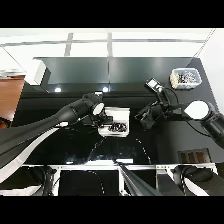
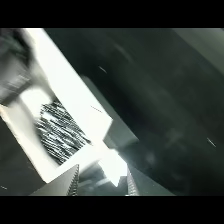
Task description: Fold the box and place the chain.
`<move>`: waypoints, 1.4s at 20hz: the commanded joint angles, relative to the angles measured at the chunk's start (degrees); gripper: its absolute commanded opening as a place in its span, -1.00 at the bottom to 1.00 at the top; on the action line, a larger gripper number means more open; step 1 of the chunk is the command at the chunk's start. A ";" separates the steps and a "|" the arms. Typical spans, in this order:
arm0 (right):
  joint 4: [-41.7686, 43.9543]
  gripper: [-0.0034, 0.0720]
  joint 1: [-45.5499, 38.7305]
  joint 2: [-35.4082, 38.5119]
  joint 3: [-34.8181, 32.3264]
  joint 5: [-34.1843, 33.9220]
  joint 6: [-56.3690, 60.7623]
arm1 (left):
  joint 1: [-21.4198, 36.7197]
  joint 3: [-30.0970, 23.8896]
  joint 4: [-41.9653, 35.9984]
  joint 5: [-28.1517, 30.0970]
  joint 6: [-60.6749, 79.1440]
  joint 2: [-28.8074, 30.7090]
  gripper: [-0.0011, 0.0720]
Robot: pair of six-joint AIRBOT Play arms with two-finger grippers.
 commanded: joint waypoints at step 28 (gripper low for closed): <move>-6.10 0.03 -2.27 -0.04 0.04 2.78 7.21 | 29.51 -35.45 -47.95 9.22 106.16 37.42 0.98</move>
